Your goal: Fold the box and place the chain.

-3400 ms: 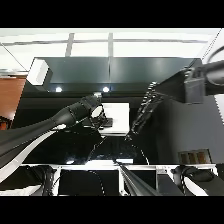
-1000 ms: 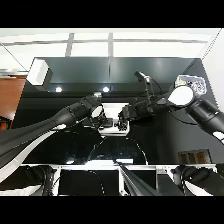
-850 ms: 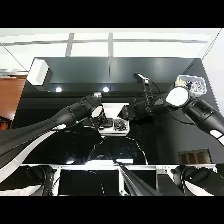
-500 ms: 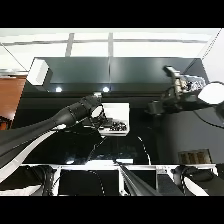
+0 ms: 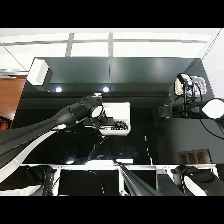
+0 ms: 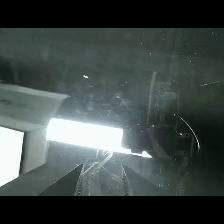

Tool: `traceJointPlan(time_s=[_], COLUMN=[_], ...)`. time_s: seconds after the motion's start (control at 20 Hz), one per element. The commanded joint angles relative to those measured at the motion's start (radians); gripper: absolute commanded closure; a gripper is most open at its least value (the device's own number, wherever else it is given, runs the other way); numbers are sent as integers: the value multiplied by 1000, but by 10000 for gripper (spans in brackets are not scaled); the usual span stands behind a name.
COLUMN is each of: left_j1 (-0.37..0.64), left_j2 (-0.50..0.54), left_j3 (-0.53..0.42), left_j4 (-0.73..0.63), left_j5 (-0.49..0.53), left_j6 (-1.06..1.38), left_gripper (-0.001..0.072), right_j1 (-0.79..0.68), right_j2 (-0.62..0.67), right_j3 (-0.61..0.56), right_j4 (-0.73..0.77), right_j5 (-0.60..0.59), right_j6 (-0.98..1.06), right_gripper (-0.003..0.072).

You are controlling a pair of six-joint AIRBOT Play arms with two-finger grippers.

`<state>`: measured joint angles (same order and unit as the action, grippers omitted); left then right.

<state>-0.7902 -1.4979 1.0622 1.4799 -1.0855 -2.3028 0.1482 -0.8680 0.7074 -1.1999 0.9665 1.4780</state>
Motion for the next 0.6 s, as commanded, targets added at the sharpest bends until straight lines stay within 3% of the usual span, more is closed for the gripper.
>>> traceJointPlan(time_s=[0.0, 0.05, 0.1, 0.15, 0.2, 0.4, 0.55], left_j1=[1, 0, -2, -1, 0, -1, 13], left_j2=[10, 19, 33, 49, 66, 183, 320], left_j3=[4, 13, 22, 27, 27, 26, -4], left_j4=[-5, -5, -3, 5, 18, 117, 265], left_j5=[-15, -23, -32, -41, -43, -76, -144], left_j6=[5, 12, 45, 56, 58, 197, 266], left_gripper=[678, 666, 497, 178, 11, 7, 8], right_j1=[-3, -3, -3, -3, -3, -3, -3], right_j2=[4, 4, 4, 4, 4, 4, 4], right_j3=[-29, -29, -29, -29, -29, -29, -29], right_j4=[14, 13, 13, 13, 13, 14, 13], right_j5=[-38, -35, -30, -26, -26, -11, 31], right_j6=[-24, -32, -46, -52, -51, -50, -50], right_gripper=[391, 391, 391, 391, 391, 391, 391])
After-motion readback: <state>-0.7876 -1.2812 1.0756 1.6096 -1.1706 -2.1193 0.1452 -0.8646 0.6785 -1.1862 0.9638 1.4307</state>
